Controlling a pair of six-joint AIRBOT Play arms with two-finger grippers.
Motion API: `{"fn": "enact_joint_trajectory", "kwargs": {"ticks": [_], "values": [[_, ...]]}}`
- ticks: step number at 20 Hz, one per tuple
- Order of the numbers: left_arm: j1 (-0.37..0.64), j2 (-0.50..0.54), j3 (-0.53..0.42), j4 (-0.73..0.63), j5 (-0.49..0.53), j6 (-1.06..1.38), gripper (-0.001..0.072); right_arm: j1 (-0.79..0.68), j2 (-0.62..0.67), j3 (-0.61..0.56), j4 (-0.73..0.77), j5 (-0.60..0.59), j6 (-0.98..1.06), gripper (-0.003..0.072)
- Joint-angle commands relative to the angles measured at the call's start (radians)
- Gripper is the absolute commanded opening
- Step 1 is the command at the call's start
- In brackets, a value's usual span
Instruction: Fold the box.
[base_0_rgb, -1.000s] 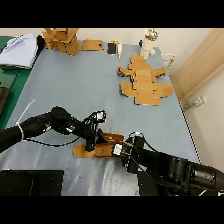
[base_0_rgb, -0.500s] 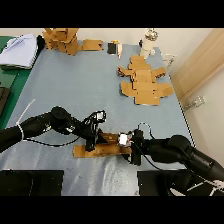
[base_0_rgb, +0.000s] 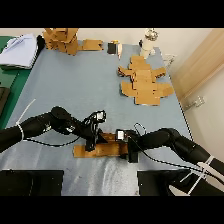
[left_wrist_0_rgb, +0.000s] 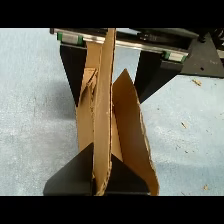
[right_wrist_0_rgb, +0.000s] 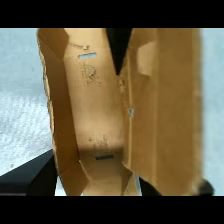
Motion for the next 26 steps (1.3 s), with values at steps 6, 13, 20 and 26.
{"fn": "enact_joint_trajectory", "kwargs": {"ticks": [6,13,20,26], "values": [[0.000,-0.001,0.000,0.000,0.000,0.000,0.0015,-0.008,-0.019,0.003,0.011,-0.024,0.033,0.0705],[0.000,0.000,0.000,0.000,0.000,0.000,0.0016,-0.004,-0.037,0.002,0.018,-0.009,-0.091,0.0704],[0.000,0.000,0.000,0.000,0.000,0.000,0.0016,-0.003,-0.083,0.003,0.026,-0.011,-0.101,0.0684],[0.000,0.000,0.000,0.000,0.000,0.000,0.0016,-0.003,-0.084,0.002,0.025,-0.012,-0.110,0.0582]]}}
